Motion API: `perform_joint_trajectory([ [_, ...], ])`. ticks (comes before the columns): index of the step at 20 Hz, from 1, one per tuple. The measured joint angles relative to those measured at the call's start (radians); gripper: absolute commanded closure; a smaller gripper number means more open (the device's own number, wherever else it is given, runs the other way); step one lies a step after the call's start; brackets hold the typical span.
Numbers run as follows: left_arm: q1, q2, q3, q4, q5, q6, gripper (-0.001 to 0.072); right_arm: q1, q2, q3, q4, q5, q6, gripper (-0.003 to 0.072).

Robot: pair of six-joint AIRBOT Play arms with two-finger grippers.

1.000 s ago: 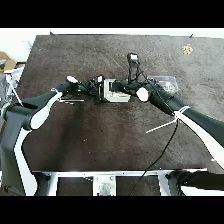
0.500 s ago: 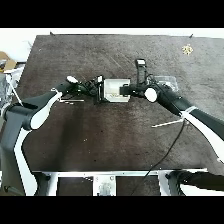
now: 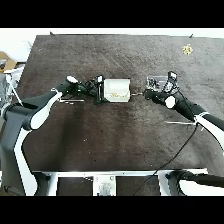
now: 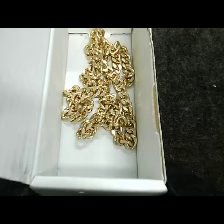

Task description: Fold the box and place the chain.

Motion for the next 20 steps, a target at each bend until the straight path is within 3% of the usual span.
perform_joint_trajectory([
  [7,0.0,0.0,0.0,0.0,0.0,0.0,0.044,-0.01,-0.136,0.112,0.064,-0.042,0.007,0.0351],
  [10,0.0,0.0,0.0,0.0,0.0,0.0,0.044,0.01,-0.156,0.136,0.076,-0.052,0.007,0.0433],
  [11,0.0,0.0,0.0,0.0,0.0,0.0,0.0441,0.016,-0.16,0.141,0.077,-0.06,0.007,0.0554],
  [12,0.0,0.0,0.0,0.0,0.0,0.0,0.044,0.018,-0.164,0.144,0.08,-0.064,0.007,0.0561],
  [14,0.0,0.0,0.0,0.0,0.0,0.0,0.044,0.02,-0.174,0.147,0.083,-0.067,0.008,0.0682],
  [20,0.0,0.0,0.0,0.0,0.0,0.0,0.044,0.031,-0.153,0.15,0.09,-0.073,0.018,0.0685],
])
